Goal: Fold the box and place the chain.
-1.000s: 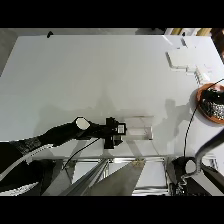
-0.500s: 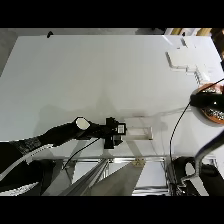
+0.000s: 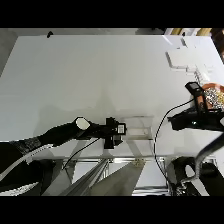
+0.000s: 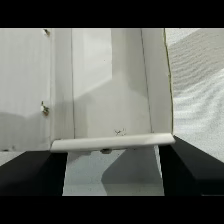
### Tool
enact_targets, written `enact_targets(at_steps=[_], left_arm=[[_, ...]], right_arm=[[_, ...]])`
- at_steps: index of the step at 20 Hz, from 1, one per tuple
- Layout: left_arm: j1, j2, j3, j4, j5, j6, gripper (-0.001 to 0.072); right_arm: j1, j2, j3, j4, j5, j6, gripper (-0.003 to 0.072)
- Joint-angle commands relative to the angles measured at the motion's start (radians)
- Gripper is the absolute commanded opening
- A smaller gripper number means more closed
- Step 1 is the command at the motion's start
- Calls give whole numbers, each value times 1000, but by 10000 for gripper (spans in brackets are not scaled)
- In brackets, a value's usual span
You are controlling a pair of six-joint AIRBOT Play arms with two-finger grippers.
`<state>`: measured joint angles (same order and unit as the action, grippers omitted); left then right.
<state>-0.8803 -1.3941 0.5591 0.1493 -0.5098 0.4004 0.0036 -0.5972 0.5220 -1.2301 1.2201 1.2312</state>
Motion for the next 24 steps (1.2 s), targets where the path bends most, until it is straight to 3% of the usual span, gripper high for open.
enact_targets(at_steps=[1, 2, 3, 6, 10, 15, 24], left_arm=[[0, 1, 0, 0, 1, 0, 207], [0, 1, 0, 0, 1, 0, 207], [0, 1, 0, 0, 0, 0, 207], [0, 1, 0, 0, 0, 0, 207], [0, 1, 0, 0, 0, 0, 207], [0, 1, 0, 0, 0, 0, 207], [0, 1, 0, 0, 0, 0, 207]], right_arm=[[11, 1, -59, 79, 3, -74, 176], [11, 1, -59, 72, -9, -73, 291], [11, 1, -56, 69, -26, -71, 308], [11, -16, -14, -5, -59, -29, 285], [11, -138, 5, -247, -84, 129, 252], [11, -317, 5, -263, -212, 249, 236], [-178, -360, 5, -208, -253, 256, 237]])
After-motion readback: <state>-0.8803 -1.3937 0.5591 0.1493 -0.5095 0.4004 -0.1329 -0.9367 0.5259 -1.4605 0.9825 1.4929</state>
